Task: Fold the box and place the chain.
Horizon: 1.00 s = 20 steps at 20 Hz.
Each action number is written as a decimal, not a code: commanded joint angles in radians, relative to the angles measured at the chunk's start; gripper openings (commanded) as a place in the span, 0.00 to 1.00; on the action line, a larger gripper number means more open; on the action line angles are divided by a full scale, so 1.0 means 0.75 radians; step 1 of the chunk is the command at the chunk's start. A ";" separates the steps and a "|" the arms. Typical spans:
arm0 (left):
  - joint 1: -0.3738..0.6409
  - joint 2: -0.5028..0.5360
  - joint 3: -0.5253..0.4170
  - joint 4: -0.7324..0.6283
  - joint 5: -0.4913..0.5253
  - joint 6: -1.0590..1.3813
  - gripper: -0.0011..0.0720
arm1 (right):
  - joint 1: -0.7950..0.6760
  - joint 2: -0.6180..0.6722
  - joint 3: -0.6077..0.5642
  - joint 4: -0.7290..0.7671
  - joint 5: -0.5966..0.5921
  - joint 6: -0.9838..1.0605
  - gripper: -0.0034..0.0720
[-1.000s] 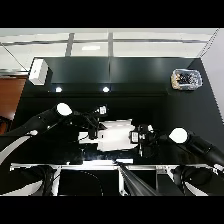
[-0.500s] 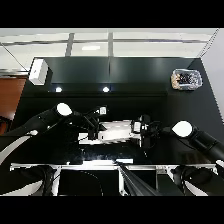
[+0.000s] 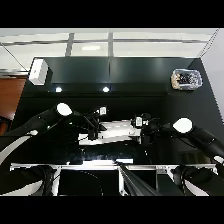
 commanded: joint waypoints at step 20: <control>0.001 0.000 0.005 -0.001 0.009 0.000 0.05 | 0.024 -0.241 -0.003 0.066 0.067 -0.155 0.91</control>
